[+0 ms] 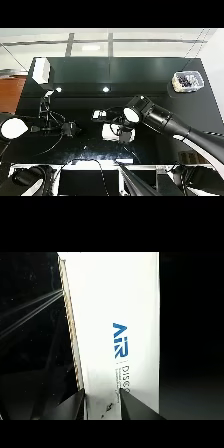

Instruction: Fold the box and place the chain.

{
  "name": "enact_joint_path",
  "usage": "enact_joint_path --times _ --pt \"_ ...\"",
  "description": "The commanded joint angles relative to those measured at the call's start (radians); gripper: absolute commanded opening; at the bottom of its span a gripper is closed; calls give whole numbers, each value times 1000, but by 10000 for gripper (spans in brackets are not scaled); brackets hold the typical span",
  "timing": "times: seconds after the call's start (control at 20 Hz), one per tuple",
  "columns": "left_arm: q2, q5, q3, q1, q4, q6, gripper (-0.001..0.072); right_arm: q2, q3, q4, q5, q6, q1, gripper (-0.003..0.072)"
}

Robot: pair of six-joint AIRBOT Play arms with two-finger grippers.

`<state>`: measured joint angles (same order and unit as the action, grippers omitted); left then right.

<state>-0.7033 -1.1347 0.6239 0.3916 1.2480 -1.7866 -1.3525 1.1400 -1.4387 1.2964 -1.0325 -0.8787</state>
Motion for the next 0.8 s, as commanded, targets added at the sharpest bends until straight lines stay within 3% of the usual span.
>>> enact_joint_path --times 0.0,0.3,0.35,0.4,0.45,0.6,0.75 --pt "0 1 0 -1 0 1 646 -1 -8 5 -6 -1 -1 273" --pt "0 1 0 -1 0 1 646 13 28 -8 5 -47 0 276" --pt "0 0 0 -1 0 0 646 19 37 -13 4 -52 0 317" --pt "0 1 0 -1 0 1 646 25 42 -19 3 -63 0 475" --pt "0 0 0 -1 0 1 646 30 43 -26 5 -69 0 493" --pt "0 0 0 -1 0 0 646 67 44 -58 37 -154 9 490" --pt "0 0 0 -1 -2 0 646 169 29 -49 195 -320 114 465"
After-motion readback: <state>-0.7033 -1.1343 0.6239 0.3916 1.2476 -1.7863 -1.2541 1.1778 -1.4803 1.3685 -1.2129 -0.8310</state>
